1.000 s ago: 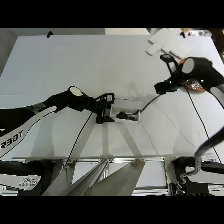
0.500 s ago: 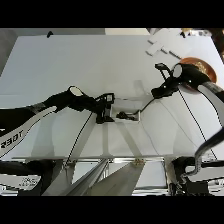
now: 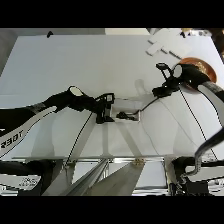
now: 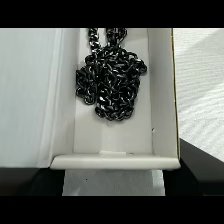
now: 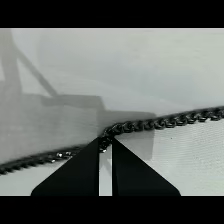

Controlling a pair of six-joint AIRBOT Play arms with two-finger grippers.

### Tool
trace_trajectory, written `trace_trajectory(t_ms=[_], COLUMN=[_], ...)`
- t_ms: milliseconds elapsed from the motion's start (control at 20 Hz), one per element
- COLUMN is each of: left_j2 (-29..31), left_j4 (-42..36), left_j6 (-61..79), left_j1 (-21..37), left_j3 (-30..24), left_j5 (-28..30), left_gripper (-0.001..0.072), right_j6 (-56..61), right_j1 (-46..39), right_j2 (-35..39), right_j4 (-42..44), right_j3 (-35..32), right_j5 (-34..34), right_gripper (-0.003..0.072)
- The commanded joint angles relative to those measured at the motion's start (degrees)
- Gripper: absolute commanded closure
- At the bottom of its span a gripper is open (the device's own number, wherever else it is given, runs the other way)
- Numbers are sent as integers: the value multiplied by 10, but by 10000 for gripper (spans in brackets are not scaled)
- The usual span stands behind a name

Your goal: Fold the box and place the chain.

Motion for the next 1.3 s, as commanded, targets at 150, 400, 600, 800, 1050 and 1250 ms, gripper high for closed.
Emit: trace_trajectory(t_ms=[150, 400, 600, 800, 1050, 1250], left_j2=[0, 0, 0, 0, 0, 0], left_j4=[0, 0, 0, 0, 0, 0], left_j6=[0, 0, 0, 0, 0, 0], left_j1=[0, 0, 0, 0, 0, 0], left_j3=[0, 0, 0, 0, 0, 0], left_j5=[0, 0, 0, 0, 0, 0], left_gripper=[610, 610, 610, 610, 610, 610], right_j6=[-6, -22, -47, -48, -67, -68], right_j1=[1, 1, 14, 40, 86, 104], right_j2=[4, 92, 214, 326, 431, 485], right_j4=[8, 24, 40, 63, 123, 168], right_j3=[0, -4, -38, -101, -141, -140], right_j5=[6, 45, 61, 61, 49, 43], right_gripper=[670, 670, 670, 670, 669, 669])
